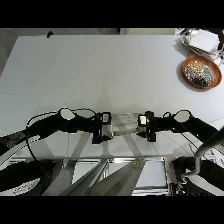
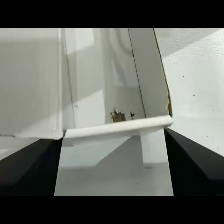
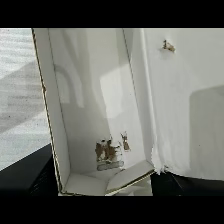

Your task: Fold the box and place the chain.

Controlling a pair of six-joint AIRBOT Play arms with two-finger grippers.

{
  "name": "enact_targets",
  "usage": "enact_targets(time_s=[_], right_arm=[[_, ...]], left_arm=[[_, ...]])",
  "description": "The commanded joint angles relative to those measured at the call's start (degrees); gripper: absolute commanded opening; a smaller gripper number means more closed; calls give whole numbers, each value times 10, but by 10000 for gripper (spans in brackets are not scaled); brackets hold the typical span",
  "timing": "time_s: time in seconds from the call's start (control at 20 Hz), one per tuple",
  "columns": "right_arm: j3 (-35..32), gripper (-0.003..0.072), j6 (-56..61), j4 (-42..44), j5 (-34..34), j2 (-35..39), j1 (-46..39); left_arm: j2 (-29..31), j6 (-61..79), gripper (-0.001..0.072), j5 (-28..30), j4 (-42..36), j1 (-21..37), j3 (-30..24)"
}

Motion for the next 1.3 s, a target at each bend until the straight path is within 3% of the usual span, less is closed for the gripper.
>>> enact_targets(time_s=[0.0,0.45,0.8,0.85,0.9,1.05,1.25], right_arm=[[0,467,0,0,0,0,0],[0,467,0,0,0,0,0],[0,467,0,0,0,0,0],[0,467,0,0,0,0,0],[0,467,0,0,0,0,0],[0,467,0,0,0,0,0],[0,467,0,0,0,0,0]], left_arm=[[-4,1,708,4,9,1,-1],[-21,23,708,63,-71,-39,0],[-21,26,686,128,-75,-40,0],[-21,25,649,131,-75,-40,0],[-21,25,491,129,-75,-40,0],[-21,25,274,123,-75,-40,0],[-21,25,253,122,-75,-40,0]])
